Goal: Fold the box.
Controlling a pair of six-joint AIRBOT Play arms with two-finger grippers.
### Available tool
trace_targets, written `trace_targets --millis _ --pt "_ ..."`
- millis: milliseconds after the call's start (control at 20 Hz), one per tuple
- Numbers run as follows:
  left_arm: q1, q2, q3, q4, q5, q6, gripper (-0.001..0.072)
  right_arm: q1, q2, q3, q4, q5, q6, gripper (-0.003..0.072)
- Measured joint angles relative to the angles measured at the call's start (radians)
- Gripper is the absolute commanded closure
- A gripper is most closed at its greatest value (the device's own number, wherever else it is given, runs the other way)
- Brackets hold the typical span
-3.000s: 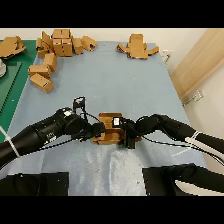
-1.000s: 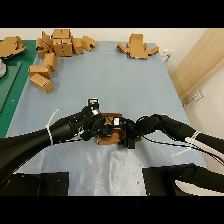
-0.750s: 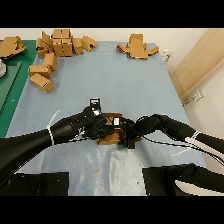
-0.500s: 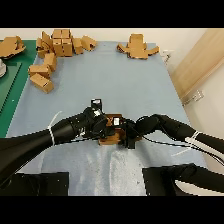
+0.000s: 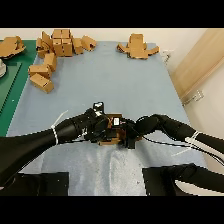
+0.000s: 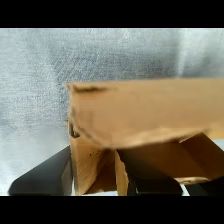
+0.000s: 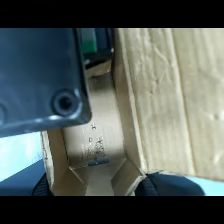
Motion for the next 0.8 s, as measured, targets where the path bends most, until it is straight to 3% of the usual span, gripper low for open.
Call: trace_targets --millis 50,100,550,600,650,700,800 --pt "0.0 -0.005 0.0 -0.003 -0.001 0.002 0.0586 0.0 0.0 0.0 0.0 0.0 0.0 0.0078" --pt "0.0 -0.01 0.0 0.0 -0.007 0.005 0.0695 0.0 0.0 0.0 0.0 0.0 0.0 0.0078" --pt "0.0 -0.03 0.001 -0.004 -0.002 0.012 0.0693 0.0 0.0 0.0 0.0 0.0 0.0 0.0079" --pt "0.0 -0.031 0.001 -0.005 -0.002 0.012 0.0639 0.0 0.0 0.0 -0.001 0.0 0.0 0.0078" --pt "0.0 -0.032 0.0 -0.004 0.007 0.013 0.0344 0.0 0.0 0.0 -0.001 0.0 0.0 0.0079" --pt "0.0 -0.039 -0.001 -0.01 0.026 0.014 0.0234 0.0 0.0 0.0 -0.002 0.0 0.0 0.0079" --pt "0.0 -0.033 0.002 -0.014 -0.003 0.011 0.0235 0.0 0.0 0.0 -0.002 0.0 -0.001 0.0079"
